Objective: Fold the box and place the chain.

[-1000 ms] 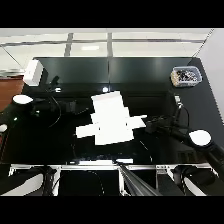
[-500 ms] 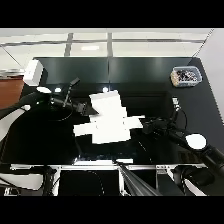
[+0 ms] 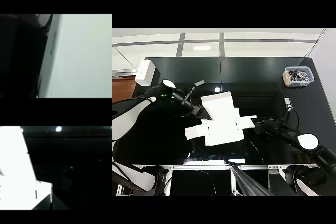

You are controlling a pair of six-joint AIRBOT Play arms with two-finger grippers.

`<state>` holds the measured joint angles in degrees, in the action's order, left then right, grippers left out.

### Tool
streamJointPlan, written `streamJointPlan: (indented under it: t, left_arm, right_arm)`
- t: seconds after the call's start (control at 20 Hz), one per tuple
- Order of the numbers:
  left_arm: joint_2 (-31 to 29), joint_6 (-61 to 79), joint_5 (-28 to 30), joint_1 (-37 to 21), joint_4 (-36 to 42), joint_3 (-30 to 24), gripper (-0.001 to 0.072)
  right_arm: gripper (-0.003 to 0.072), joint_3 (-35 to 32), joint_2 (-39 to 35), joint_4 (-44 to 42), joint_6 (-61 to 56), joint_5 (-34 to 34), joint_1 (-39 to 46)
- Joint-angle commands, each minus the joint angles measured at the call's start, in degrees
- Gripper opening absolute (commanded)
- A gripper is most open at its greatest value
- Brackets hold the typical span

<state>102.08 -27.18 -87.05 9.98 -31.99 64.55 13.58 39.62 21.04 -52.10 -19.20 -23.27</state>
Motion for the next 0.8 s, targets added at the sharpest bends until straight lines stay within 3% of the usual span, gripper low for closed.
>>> streamJointPlan:
  t: [0.0, 0.1, 0.15, 0.2, 0.3, 0.5, 0.6, 0.75]
  left_arm:
    - [0.5, 0.9, 0.0, 1.1, -2.6, 1.9, 0.0175]
    - [0.5, 0.9, -0.3, 1.1, -2.8, 1.9, 0.0129]
    - [0.5, 0.9, -0.4, 1.1, -3.4, 1.9, 0.0023]
    - [0.5, 0.9, -0.9, 1.1, -3.6, 1.9, 0.0026]
    - [0.4, -0.7, -2.1, 0.9, -3.7, 2.3, 0.0023]
    - [-4.5, -4.2, -3.5, 2.1, -4.5, 1.4, 0.0020]
    - [-10.7, -1.3, 1.4, 3.6, -4.7, -2.3, 0.0020]
    - [-20.3, 9.2, 16.4, 7.0, -1.4, -11.4, 0.0023]
  right_arm:
    - [0.0013, 0.0, 0.0, 0.0, 0.0, -0.1, -0.1]
    - [0.0015, 0.0, 0.0, 0.0, 0.0, -0.2, 0.0]
    - [0.0031, 0.0, 0.0, 0.3, 0.0, 0.0, 0.0]
    - [0.0216, 0.1, 0.0, 1.3, 0.0, 0.2, 0.1]
    - [0.0677, 2.0, -0.1, 5.2, 0.0, -2.8, 2.4]
    - [0.0679, 13.9, -0.1, 27.9, 1.9, -23.4, 8.4]
    - [0.0679, 19.0, -0.1, 37.4, 6.4, -31.3, 8.4]
    - [0.0679, 20.1, 0.1, 39.3, 12.6, -33.6, 8.1]
